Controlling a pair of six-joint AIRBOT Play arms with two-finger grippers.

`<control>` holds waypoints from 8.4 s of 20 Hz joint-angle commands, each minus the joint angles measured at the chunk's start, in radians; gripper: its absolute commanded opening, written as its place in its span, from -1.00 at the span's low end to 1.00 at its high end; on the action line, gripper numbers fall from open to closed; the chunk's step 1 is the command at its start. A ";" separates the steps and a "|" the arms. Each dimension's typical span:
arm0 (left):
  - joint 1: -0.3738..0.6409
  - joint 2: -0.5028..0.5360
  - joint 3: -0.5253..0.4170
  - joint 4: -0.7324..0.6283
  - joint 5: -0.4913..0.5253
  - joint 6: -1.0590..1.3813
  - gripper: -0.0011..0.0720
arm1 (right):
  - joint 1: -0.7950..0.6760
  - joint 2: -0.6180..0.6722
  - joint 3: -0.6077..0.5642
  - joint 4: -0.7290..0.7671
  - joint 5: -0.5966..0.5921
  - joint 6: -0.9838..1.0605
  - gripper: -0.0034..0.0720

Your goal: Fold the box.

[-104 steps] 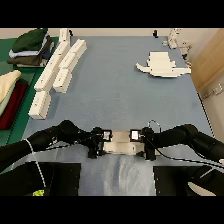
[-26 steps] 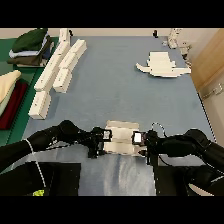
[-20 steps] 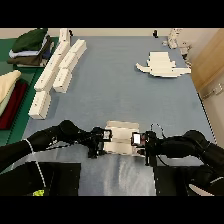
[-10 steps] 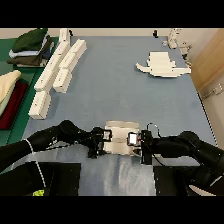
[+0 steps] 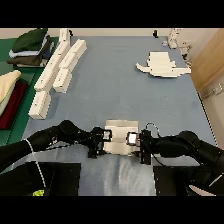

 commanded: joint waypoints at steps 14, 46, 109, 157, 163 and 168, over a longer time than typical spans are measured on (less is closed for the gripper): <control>0.000 -0.001 0.000 0.000 0.000 0.000 0.16 | -0.051 0.000 0.175 -0.635 -0.586 1.399 -0.90; 0.000 -0.001 0.000 -0.001 0.088 -0.061 0.16 | -0.888 -0.045 -0.022 0.288 -0.452 0.786 -0.91; 0.000 -0.001 0.000 -0.001 0.089 -0.061 0.16 | 0.026 -0.340 0.379 -0.311 -0.350 1.581 0.27; 0.000 -0.001 0.000 -0.001 0.088 -0.061 0.16 | 0.125 -0.467 0.470 -0.413 -0.488 1.732 0.50; 0.000 -0.001 0.000 -0.001 0.089 -0.061 0.16 | 0.112 -0.240 0.499 -0.478 -0.575 1.732 0.49; 0.000 -0.001 0.000 -0.001 0.089 -0.061 0.16 | -0.122 -0.208 0.462 -0.507 -0.597 1.627 -0.90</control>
